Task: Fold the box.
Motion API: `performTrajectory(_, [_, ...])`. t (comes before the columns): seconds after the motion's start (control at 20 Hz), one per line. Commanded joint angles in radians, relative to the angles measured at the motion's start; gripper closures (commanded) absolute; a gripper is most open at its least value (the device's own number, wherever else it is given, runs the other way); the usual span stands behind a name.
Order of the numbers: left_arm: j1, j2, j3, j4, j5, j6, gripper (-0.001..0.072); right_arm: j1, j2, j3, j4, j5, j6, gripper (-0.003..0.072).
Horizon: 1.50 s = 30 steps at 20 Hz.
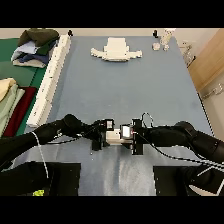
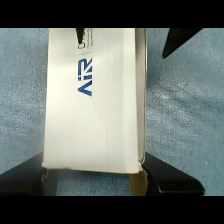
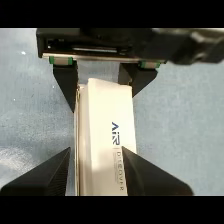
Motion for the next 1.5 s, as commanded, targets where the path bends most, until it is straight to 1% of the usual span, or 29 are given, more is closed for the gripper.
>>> performTrajectory(0.0, [0.0,-0.001,0.0,0.0,0.0,0.0,0.0289,0.0,0.055,0.001,0.009,0.005,0.014,0.0175])
performTrajectory(0.05, [0.0,-0.001,0.0,0.0,0.0,0.0,0.0288,-0.002,0.075,0.001,0.026,0.005,0.056,0.0176])
performTrajectory(0.15, [0.0,-0.001,0.0,0.0,0.0,0.0,0.0288,-0.003,0.1,-0.002,0.084,0.027,0.227,0.0184])
performTrajectory(0.2, [0.0,-0.001,0.0,0.0,0.0,0.0,0.0288,-0.003,0.101,-0.006,0.128,0.053,0.312,0.0346])
performTrajectory(0.25, [0.0,-0.001,0.0,0.0,0.0,0.0,0.0288,-0.003,0.101,-0.018,0.171,0.088,0.362,0.0558])
performTrajectory(0.3, [0.0,-0.001,0.0,0.0,0.0,0.0,0.0288,-0.003,0.101,-0.039,0.21,0.129,0.39,0.0629])
performTrajectory(0.35, [0.0,-0.001,0.0,0.0,0.001,0.0,0.0288,-0.003,0.101,-0.058,0.223,0.158,0.416,0.067])
performTrajectory(0.45, [0.0,-0.001,0.0,0.0,0.0,0.0,0.0288,0.006,0.105,-0.107,0.247,0.226,0.458,0.0682])
performTrajectory(0.65, [0.0,-0.001,0.0,0.0,0.0,0.0,0.0288,0.135,0.108,-0.22,0.267,0.467,0.525,0.0683])
performTrajectory(0.75, [0.0,0.0,0.0,0.0,0.0,0.0,0.0288,0.2,0.095,-0.251,0.262,0.537,0.567,0.0683])
performTrajectory(0.85, [0.0,-0.001,0.0,0.0,0.0,0.0,0.0288,0.232,0.066,-0.266,0.261,0.595,0.57,0.0683])
performTrajectory(0.95, [0.0,-0.001,0.0,0.0,0.0,0.0,0.0288,0.235,0.044,-0.267,0.259,0.614,0.57,0.0682])
performTrajectory(1.2, [0.0,-0.001,0.0,0.0,0.0,0.0,0.0288,0.237,-0.01,-0.269,0.259,0.592,0.579,0.0682])
performTrajectory(1.45, [0.0,-0.001,0.0,0.0,0.0,0.0,0.0288,0.237,-0.018,-0.269,0.255,0.588,0.579,0.0682])
